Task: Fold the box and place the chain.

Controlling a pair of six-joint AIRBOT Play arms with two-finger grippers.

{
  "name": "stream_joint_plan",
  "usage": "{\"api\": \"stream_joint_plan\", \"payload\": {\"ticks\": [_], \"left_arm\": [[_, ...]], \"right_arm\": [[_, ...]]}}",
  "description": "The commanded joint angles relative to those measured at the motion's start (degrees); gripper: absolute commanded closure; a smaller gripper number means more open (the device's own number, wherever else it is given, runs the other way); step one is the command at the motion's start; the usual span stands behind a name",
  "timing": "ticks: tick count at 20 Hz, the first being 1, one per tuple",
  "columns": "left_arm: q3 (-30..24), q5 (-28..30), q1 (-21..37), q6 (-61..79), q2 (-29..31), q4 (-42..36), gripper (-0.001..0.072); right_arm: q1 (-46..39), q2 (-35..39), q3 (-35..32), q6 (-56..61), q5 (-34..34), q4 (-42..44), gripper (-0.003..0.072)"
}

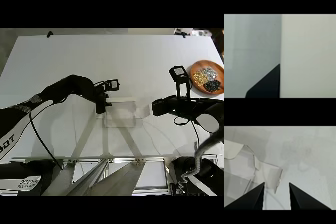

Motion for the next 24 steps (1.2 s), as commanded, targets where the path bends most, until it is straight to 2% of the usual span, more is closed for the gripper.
{"api": "stream_joint_plan", "payload": {"ticks": [1, 24], "left_arm": [[0.0, -3.4, -1.2, 0.0, -0.1, 0.7, 0.0705], [0.0, -3.0, -1.1, 0.0, -0.1, 3.7, 0.0693]], "right_arm": [[0.0, 0.0, 0.1, 0.0, 0.0, 0.0, 0.0338], [0.0, 0.0, 0.1, 0.0, 0.0, 0.0, 0.0338]]}}
